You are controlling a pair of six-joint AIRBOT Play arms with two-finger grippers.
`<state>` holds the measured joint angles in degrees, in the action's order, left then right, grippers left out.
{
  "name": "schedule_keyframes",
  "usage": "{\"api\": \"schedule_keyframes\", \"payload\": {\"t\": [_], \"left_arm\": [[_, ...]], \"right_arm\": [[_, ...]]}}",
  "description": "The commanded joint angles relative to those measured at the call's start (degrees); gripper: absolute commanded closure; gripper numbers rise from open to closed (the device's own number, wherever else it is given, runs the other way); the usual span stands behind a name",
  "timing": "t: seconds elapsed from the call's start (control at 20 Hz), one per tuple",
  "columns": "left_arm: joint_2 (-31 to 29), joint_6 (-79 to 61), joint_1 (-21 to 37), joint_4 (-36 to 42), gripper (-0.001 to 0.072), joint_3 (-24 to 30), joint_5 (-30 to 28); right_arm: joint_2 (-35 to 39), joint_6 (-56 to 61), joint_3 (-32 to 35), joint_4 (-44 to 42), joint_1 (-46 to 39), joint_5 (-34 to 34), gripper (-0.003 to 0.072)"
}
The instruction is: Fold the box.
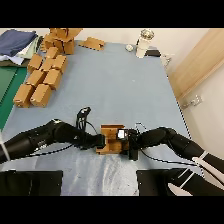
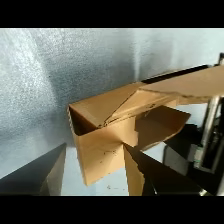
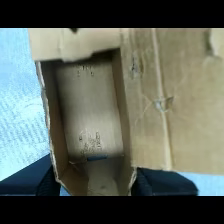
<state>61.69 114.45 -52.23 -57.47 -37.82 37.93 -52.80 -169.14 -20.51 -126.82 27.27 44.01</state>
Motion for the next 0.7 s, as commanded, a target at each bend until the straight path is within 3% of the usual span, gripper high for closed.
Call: {"api": "schedule_keyframes", "payload": {"t": [0.0, 0.4, 0.65], "left_arm": [[4.6, 13.5, -4.0, -13.7, 0.0172, -6.5, 6.8], [15.1, 30.8, -10.5, -26.9, 0.0173, -18.3, 16.4], [23.1, 33.9, -13.7, -32.6, 0.0173, -27.7, 26.1]], "right_arm": [[0.0, 0.0, 0.0, 0.0, 0.0, 0.0, 0.0203], [0.0, 0.0, 0.0, 0.0, 0.0, 0.0, 0.0203], [0.0, 0.0, 0.0, 0.0, 0.0, 0.0, 0.0203]]}}
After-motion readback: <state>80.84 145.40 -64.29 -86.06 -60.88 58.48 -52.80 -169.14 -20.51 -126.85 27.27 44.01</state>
